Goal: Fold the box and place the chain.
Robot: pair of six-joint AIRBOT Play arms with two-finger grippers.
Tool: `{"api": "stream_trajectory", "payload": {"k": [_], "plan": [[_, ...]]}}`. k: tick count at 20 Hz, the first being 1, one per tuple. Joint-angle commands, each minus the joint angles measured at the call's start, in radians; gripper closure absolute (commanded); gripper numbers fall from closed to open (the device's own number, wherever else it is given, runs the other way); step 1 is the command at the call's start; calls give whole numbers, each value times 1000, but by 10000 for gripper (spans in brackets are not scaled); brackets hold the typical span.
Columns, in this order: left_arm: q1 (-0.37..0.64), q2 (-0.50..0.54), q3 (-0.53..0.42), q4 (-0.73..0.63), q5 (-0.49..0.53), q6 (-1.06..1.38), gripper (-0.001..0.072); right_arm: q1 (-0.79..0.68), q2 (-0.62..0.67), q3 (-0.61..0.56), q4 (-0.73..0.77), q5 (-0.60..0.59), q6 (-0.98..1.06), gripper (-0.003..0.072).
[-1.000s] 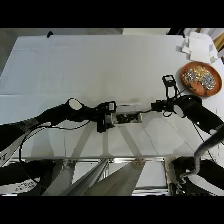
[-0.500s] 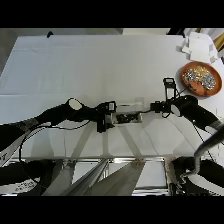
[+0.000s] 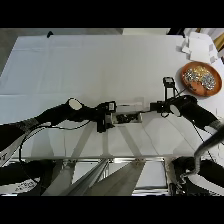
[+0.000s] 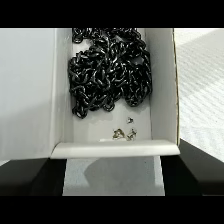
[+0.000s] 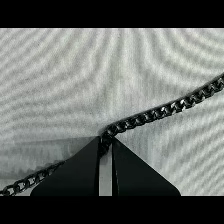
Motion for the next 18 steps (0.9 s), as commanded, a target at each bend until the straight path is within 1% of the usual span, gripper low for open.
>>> {"api": "stream_trajectory", "payload": {"k": [1, 3, 5, 8, 10, 12, 15, 18], "plan": [[0, 0, 0, 0, 0, 0, 437, 0, 1, 0, -1, 12, -23, 672], [0, 0, -1, 0, 0, 0, 437, 0, 18, 0, -1, 20, -69, 672], [0, 0, 0, 0, 0, 0, 437, 0, 66, 0, -7, 53, -137, 672], [0, 0, 0, 0, 0, 0, 437, 1, 182, 0, 6, 148, -224, 672], [0, 0, 0, 0, 0, 0, 437, 1, 276, 0, 58, 208, -308, 672], [0, 0, 0, 0, 0, 0, 437, 1, 376, 0, 171, 270, -422, 672], [0, 0, 0, 0, 0, 0, 437, 1, 512, 0, 433, 344, -589, 672], [0, 0, -1, 0, 0, 0, 437, 1, 612, 0, 728, 319, -732, 672]]}}
